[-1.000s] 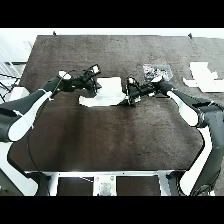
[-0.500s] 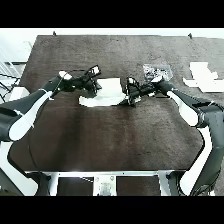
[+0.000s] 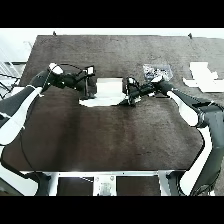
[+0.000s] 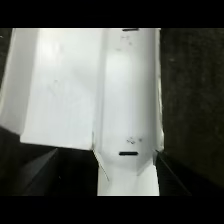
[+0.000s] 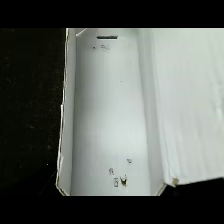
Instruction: Fold the box and place the chain.
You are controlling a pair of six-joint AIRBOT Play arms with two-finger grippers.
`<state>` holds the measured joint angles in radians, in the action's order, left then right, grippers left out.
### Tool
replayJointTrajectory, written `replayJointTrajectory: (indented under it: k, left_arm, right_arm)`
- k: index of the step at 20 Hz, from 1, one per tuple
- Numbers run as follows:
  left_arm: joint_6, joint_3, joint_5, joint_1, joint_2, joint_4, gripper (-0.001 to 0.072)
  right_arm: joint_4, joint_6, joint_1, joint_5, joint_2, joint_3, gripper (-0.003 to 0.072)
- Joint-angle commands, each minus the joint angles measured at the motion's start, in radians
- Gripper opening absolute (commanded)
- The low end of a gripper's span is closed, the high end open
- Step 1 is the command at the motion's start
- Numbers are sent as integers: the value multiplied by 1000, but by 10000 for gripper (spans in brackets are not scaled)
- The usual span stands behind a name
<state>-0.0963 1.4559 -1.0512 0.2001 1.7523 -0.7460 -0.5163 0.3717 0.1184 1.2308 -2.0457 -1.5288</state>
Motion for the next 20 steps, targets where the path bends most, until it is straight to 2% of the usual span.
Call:
replayJointTrajectory:
  k: [1,8,20]
  left_arm:
    - [37,1,-25,5,-3,-54,657]
    - [92,-1,24,61,34,-187,657]
    - [96,-1,94,77,58,-191,655]
  right_arm:
    - [0,0,0,0,0,-1,556]
    - [0,0,0,0,0,-1,556]
    - [0,0,0,0,0,-1,556]
